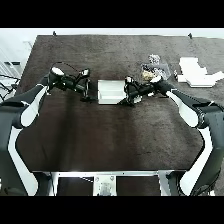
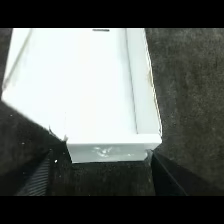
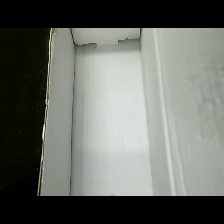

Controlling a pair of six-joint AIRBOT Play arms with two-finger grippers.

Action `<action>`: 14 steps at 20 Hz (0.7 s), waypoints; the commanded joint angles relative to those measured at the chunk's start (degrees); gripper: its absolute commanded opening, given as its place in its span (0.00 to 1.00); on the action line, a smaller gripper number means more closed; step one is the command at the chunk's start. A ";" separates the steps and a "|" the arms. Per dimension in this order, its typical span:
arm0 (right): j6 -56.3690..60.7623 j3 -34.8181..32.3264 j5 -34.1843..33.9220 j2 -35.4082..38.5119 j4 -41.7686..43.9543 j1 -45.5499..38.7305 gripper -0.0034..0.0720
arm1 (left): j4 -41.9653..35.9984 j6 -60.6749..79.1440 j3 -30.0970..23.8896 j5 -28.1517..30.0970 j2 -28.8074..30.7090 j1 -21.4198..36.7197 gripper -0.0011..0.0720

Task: Fold the box and place the chain.

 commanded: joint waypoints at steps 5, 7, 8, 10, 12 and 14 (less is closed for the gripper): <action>0.02 0.00 0.02 0.02 0.04 0.02 0.82 | 0.61 1.22 -0.02 -0.39 -0.79 -0.70 1.00; 0.02 0.00 0.00 0.02 0.04 0.02 0.82 | 0.70 1.46 -0.02 -0.35 -0.79 -0.70 1.00; 0.02 0.00 0.02 0.02 0.04 0.02 0.82 | 1.01 1.84 -0.02 -0.35 -0.79 -0.70 1.00; 0.02 0.00 0.02 0.02 0.04 0.02 0.82 | 0.85 2.58 -0.02 -0.48 -1.29 -0.70 1.00; 0.02 0.00 0.00 0.02 0.04 0.02 0.82 | 0.63 2.97 0.00 -0.50 -1.99 -0.81 1.00; 0.02 0.00 0.00 0.02 0.04 0.02 0.82 | 0.33 3.78 -0.02 -0.57 -2.16 -0.81 1.00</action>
